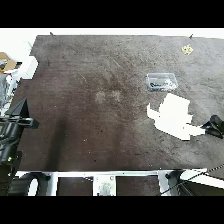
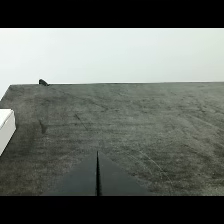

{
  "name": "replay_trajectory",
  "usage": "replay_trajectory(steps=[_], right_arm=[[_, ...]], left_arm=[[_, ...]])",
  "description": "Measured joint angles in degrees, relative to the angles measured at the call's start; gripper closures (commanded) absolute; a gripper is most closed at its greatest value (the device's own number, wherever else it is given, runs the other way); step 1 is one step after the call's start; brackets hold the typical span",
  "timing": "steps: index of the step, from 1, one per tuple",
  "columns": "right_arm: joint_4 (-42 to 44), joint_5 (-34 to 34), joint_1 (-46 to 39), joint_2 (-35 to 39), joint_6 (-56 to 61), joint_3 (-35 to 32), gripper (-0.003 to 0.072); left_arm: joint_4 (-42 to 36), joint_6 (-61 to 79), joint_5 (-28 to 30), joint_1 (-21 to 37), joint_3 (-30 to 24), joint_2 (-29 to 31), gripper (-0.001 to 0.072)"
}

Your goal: Fold the box and place the chain.

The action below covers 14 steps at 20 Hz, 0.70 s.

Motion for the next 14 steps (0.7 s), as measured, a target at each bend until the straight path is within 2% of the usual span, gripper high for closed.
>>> replay_trajectory(steps=[9, 10, 11, 12, 13, 14], right_arm=[[7.7, -4.6, -2.6, -3.3, -4.9, -5.3, 0.0374], [9.4, -4.4, -2.7, -3.9, -6.0, -5.6, 0.0397], [10.8, -3.9, -2.7, -4.3, -7.2, -5.8, 0.0507], [12.2, -3.3, -2.7, -4.7, -8.3, -5.9, 0.0552], [13.2, -2.5, -2.9, -4.9, -9.2, -6.1, 0.0641], [13.8, -1.7, -3.3, -5.1, -9.9, -6.1, 0.0686]], left_arm=[[0.0, 0.0, 0.0, 0.0, 0.0, 0.0, 0.0697], [0.0, 0.0, 0.0, 0.0, 0.0, 0.0, 0.0698], [0.0, 0.0, 0.0, 0.0, 0.0, 0.0, 0.0698], [0.0, 0.0, 0.0, 0.0, 0.0, 0.0, 0.0697], [0.0, 0.0, 0.0, 0.0, 0.0, 0.0, 0.0698], [0.0, 0.0, 0.0, 0.0, 0.0, 0.0, 0.0697]])
